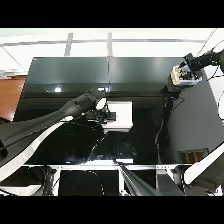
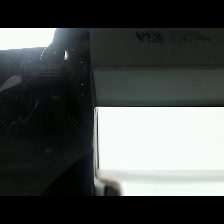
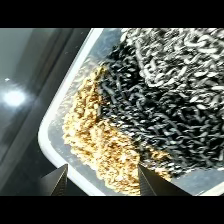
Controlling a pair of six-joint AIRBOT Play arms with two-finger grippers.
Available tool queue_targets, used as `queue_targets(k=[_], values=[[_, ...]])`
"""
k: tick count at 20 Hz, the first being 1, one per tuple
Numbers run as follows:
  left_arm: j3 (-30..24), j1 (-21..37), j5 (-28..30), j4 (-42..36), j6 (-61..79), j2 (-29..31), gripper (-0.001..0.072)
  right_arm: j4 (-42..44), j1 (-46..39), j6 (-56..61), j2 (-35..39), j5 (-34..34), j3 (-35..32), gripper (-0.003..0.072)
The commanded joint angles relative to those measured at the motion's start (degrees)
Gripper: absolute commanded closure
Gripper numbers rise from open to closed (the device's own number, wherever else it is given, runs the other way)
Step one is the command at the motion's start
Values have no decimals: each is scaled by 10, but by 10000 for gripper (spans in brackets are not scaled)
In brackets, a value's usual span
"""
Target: Fold the box and place the chain.
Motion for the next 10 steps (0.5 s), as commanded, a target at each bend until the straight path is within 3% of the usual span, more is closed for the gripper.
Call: queue_targets(k=[1,10], values=[[0,0,0,0,0,0,683,11,2,-2,-1,-3,3,186],[0,0,0,0,0,0,683,-5,14,1,-27,-3,1,187]])
